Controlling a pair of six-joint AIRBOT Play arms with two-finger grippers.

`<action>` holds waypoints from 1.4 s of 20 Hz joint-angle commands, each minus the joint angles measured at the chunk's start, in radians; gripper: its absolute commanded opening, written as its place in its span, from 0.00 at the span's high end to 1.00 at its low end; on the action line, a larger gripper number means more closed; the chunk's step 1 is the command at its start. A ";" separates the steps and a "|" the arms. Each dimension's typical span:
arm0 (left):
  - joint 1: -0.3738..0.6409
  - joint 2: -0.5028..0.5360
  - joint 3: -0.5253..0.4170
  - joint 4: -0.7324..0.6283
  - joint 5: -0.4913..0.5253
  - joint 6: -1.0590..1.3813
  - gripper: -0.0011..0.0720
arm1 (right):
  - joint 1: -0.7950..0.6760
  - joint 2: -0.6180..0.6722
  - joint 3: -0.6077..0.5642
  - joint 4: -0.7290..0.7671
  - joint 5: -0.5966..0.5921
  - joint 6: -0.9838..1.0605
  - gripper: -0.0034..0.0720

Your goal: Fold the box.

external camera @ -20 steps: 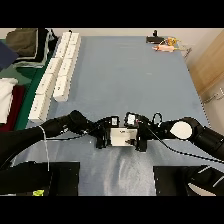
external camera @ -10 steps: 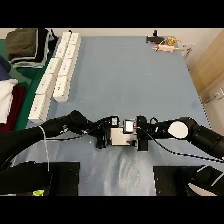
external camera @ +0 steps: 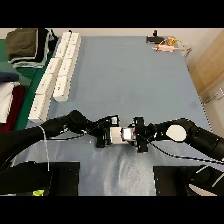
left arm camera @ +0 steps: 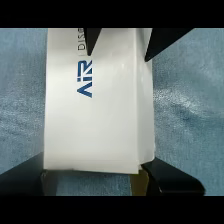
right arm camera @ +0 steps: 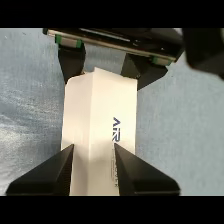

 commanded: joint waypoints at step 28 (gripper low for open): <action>0.000 0.000 0.000 0.001 -0.002 0.004 0.27 | 0.010 -0.027 -0.003 0.002 -0.037 -0.003 0.23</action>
